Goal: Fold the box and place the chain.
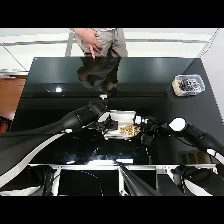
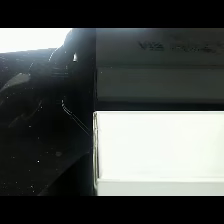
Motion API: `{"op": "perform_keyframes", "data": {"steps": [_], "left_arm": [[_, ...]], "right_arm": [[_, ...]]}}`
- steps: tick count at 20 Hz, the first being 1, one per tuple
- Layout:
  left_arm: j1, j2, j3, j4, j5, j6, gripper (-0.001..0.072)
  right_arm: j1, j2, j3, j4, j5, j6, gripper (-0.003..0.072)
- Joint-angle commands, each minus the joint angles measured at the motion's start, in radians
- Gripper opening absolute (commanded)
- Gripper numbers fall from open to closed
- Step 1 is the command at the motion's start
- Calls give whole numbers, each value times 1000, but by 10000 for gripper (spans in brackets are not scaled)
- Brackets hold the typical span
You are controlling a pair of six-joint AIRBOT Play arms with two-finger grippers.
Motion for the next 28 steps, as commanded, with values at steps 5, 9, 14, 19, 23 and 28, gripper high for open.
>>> {"op": "perform_keyframes", "data": {"steps": [5, 9, 14, 19, 23, 28], "left_arm": [[1, 0, 1, 0, 0, 0, 32], [1, 0, 1, 0, 0, 0, 32], [1, 0, 1, 0, 0, 0, 32], [1, 0, 1, 0, 0, 0, 32], [1, 0, 1, 0, 0, 0, 32], [1, 0, 1, -1, 0, 0, 32]], "right_arm": [[1, -2, 1, 1, 0, 53, 9], [0, 61, 6, -75, 14, 221, 9], [-53, 245, 115, -306, 300, 594, 10], [-60, 334, 318, -245, 512, 817, 10], [-60, 334, 467, -70, 530, 891, 9], [-58, 324, 515, 103, 480, 948, 9]]}}
